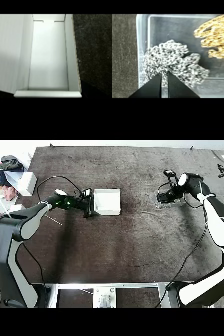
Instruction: Fold the box and place the chain.
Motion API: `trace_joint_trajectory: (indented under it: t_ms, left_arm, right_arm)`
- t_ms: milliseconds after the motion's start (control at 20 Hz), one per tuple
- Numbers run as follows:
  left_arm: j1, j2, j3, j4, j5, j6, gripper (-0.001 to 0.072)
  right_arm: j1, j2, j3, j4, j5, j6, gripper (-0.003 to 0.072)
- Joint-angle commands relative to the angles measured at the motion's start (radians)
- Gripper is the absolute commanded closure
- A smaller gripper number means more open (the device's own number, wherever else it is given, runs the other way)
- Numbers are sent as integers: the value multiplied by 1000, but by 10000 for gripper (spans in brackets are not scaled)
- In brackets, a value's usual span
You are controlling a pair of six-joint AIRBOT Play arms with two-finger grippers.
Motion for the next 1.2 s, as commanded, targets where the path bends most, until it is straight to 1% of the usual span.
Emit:
trace_joint_trajectory:
  t_ms: [0, 250, 400, 450, 550, 650, 750, 850, 1000, 1150]
  left_arm:
    - [0, 0, 0, 0, 0, 0, 344]
    - [0, 0, 0, 0, 0, 0, 344]
    - [0, 0, 0, 0, 0, 0, 344]
    - [0, 0, 0, 0, 0, 0, 344]
    - [0, 0, 0, 0, 0, 0, 344]
    - [0, 0, 0, 0, 0, 0, 344]
    - [0, 0, 0, 0, 0, 0, 344]
    - [0, 0, 0, 0, 0, 0, 344]
    - [0, 0, 0, 0, 0, 0, 344]
    - [0, 0, 0, 0, 0, 0, 344]
  right_arm:
    - [2, 58, 2, -6, -3, 11, 708]
    - [4, 220, 2, 5, 30, 10, 708]
    - [4, 347, 2, 41, 13, 5, 709]
    - [4, 394, 2, 60, -4, 2, 708]
    - [6, 498, 2, 132, -75, -13, 709]
    - [31, 596, 5, 148, -167, -20, 709]
    - [74, 667, 25, 148, -235, -24, 709]
    - [129, 702, 60, 148, -290, -35, 709]
    - [238, 706, 128, 148, -340, -39, 709]
    - [346, 701, 135, 148, -388, -39, 709]
